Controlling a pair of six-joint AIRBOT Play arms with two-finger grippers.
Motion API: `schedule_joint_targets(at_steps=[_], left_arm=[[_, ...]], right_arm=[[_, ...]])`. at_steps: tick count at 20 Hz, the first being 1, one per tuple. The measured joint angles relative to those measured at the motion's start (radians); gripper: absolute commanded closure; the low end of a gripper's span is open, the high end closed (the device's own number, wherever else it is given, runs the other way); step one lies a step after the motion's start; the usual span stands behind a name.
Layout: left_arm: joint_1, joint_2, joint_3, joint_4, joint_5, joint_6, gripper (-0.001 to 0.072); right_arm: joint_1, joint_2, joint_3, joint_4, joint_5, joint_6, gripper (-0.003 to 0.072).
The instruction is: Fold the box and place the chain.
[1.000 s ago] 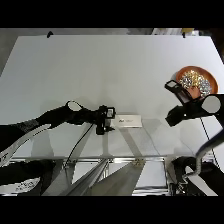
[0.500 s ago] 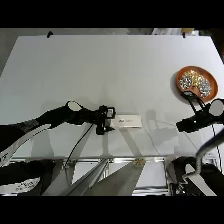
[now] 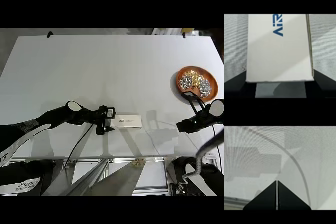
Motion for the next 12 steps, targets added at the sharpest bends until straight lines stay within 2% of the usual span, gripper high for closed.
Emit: schedule_joint_targets(at_steps=[5,9,12], left_arm=[[0.021,0.067,0.0,0.007,-0.006,-0.037,0.0453],[0.108,0.229,-0.001,0.022,-0.012,-0.148,0.0454],[0.225,0.385,-0.001,0.087,-0.016,-0.304,0.0455]], right_arm=[[0.0,0.0,0.0,0.0,0.001,0.0,0.0668],[0.0,0.0,0.0,0.0,0.001,0.0,0.0668],[0.0,0.0,0.0,0.0,0.001,0.0,0.0668]])
